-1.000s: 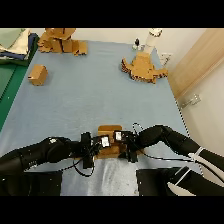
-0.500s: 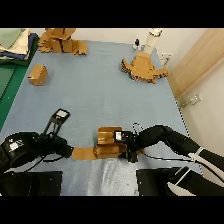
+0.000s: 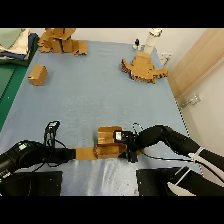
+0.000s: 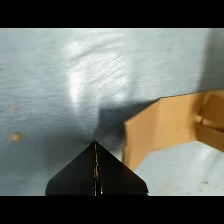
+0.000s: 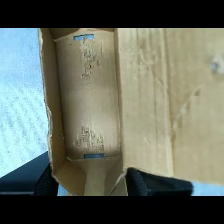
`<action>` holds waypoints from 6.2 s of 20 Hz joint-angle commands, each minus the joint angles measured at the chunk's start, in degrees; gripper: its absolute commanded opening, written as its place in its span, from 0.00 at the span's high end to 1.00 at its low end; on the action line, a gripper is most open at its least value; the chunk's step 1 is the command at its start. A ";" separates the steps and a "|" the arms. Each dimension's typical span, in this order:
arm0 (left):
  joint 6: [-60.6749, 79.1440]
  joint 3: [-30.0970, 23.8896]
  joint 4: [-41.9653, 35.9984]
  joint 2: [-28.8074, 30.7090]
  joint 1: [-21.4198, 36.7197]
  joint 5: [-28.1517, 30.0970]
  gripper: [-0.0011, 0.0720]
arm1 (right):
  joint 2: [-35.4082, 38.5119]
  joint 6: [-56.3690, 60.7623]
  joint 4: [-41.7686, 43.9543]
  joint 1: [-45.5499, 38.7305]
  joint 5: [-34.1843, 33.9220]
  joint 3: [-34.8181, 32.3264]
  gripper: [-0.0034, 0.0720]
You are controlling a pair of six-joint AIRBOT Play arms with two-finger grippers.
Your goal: Fold the box.
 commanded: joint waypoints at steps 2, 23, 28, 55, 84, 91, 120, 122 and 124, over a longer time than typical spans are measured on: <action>9.38 -1.03 -14.12 -2.71 0.11 9.40 0.97 | -0.02 0.00 0.00 0.04 -0.02 -0.04 0.30; 29.81 1.75 -36.02 -4.92 0.28 10.01 0.71 | -0.02 0.00 0.00 0.04 -0.02 -0.04 0.30; 29.79 1.81 -35.60 -4.92 0.31 9.81 0.50 | -0.02 0.00 0.00 0.04 -0.02 -0.02 0.30; 28.83 4.26 -38.86 -6.93 0.11 15.08 0.30 | -0.02 0.00 0.00 0.04 -0.02 -0.02 0.30; -30.40 36.46 17.42 -34.12 -20.90 -11.93 0.34 | -0.02 0.00 -0.15 0.04 -0.04 -0.02 0.30; -30.16 46.47 18.93 -44.35 -23.82 -19.39 0.34 | -0.02 0.00 -0.15 0.04 -0.02 -0.02 0.30; -30.21 46.90 23.08 -37.92 -23.69 -26.67 0.18 | -0.02 0.00 -0.17 0.04 -0.02 -0.04 0.30; -30.18 45.72 24.15 -35.47 -23.56 -28.61 0.18 | -0.02 0.00 -0.17 0.04 -0.02 -0.02 0.30; -30.25 43.85 24.46 -32.89 -23.23 -28.50 0.18 | -0.02 0.00 -0.17 0.04 -0.02 -0.02 0.30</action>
